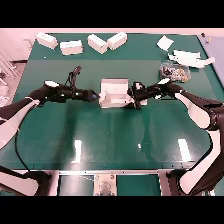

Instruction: Fold the box and place the chain.

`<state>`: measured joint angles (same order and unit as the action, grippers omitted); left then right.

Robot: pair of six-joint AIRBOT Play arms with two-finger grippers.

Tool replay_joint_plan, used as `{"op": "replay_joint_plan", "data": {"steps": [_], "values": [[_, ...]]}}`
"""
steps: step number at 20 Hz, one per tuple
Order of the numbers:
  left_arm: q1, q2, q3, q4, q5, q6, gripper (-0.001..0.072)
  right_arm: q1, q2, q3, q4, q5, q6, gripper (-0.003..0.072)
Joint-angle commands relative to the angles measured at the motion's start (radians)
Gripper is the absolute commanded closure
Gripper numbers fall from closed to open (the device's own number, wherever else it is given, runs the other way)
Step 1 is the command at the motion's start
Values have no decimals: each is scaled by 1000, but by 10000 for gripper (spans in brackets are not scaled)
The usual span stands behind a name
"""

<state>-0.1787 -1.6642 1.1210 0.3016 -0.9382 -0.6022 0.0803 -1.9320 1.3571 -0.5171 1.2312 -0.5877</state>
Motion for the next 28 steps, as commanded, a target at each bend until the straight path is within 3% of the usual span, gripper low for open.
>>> {"op": "replay_joint_plan", "data": {"steps": [1, 9, 14, 20, 28], "values": [[-13, 1, 3, -3, -16, 1, 427, -1, 1, 0, 0, 0, 0, 109], [-26, 1, 48, 98, 0, -85, 426, -1, 1, 0, 0, 0, 0, 109], [-76, 1, 97, 312, 64, -224, 424, -1, 1, 0, 0, 0, 0, 109], [-76, 1, 166, 329, 40, -311, 424, -1, 1, 0, 0, 0, 0, 109], [-76, 1, 169, 377, -4, -369, 424, -1, 1, 0, 0, 0, 0, 109]]}}
